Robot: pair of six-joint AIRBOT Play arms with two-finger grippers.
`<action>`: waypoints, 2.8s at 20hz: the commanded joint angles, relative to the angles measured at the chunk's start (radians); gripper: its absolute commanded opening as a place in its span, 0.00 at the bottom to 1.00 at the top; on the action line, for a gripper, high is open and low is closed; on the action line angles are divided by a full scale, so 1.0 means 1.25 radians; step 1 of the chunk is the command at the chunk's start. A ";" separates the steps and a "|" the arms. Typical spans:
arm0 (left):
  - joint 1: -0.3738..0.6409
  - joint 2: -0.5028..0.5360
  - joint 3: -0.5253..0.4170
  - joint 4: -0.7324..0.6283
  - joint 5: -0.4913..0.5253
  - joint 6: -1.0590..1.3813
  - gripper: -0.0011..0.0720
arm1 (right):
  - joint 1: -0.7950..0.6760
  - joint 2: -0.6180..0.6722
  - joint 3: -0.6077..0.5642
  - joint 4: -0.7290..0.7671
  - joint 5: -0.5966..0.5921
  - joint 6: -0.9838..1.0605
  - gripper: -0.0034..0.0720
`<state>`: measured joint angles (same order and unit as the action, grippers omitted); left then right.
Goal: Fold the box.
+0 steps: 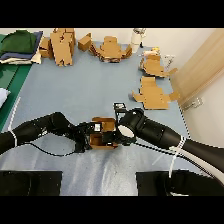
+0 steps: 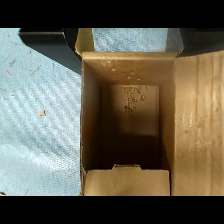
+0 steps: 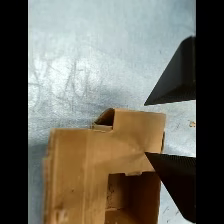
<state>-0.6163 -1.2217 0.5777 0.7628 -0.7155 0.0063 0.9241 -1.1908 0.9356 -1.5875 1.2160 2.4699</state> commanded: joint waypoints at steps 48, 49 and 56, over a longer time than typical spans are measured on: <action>-0.001 0.001 0.000 0.000 0.000 0.000 0.50 | 0.018 -0.138 0.071 -0.047 0.009 0.013 0.62; -0.001 0.001 0.000 0.000 0.000 0.000 0.50 | 0.018 -0.138 0.071 -0.049 0.022 0.013 0.62; -0.001 0.001 0.000 0.000 0.000 0.000 0.50 | 0.020 -0.063 0.074 -0.056 0.024 0.047 0.62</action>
<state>-0.6167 -1.2217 0.5777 0.7628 -0.7155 0.0063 0.9478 -1.3132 1.0264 -1.6501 1.2407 2.4989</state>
